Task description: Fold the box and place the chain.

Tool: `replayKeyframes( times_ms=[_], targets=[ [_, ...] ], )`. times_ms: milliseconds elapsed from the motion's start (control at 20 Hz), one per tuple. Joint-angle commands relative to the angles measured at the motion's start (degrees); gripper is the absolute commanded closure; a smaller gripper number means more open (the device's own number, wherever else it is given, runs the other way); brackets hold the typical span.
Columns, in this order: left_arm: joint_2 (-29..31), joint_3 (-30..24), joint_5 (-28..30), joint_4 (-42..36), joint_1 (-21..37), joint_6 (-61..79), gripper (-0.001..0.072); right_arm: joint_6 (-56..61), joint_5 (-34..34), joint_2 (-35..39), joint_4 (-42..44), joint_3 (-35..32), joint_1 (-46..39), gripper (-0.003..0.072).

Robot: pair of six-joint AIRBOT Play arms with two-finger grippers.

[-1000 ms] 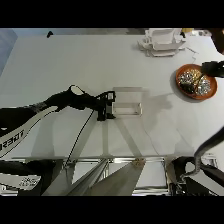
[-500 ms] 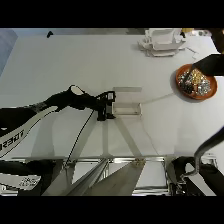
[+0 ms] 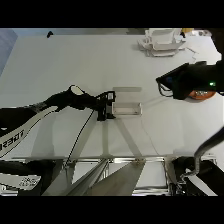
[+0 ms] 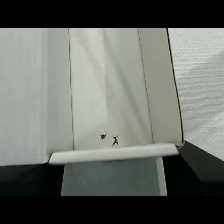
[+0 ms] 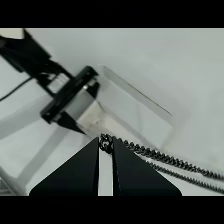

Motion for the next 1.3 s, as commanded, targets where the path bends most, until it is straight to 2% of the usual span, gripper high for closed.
replayKeyframes(
  times_ms=[0, 300, 400, 550, 700, 1050, 1250],
  targets=[
    [0.0, 0.0, 0.0, 0.0, 0.0, 0.0, 0.0697, -0.1, -5.1, -0.1, 0.7, -0.3, 7.1, 0.0668],
    [0.0, 0.0, 0.0, 0.0, 0.0, 0.0, 0.0696, -0.1, -7.2, -6.4, -0.2, -2.3, 13.0, 0.0668],
    [0.0, 0.0, 0.0, 0.0, 0.0, 0.0, 0.0696, -0.1, -8.7, -7.3, -1.2, -5.7, 13.0, 0.0668],
    [0.0, 0.0, 0.0, 0.0, 0.0, 0.0, 0.0696, -0.1, -15.5, -7.5, -0.7, -12.8, 13.0, 0.0668],
    [0.0, 0.0, 0.0, 0.0, 0.0, 0.0, 0.0696, -0.5, -20.3, -10.8, -0.1, -17.4, 13.0, 0.0670],
    [0.0, 0.0, 0.0, 0.0, 0.0, 0.0, 0.0697, -1.9, -21.1, -22.4, -0.1, -18.6, 13.0, 0.0668],
    [0.0, 0.0, 0.0, 0.0, 0.0, 0.0, 0.0696, -2.2, -21.3, -26.0, -0.1, -18.6, 13.0, 0.0668]
  ],
)
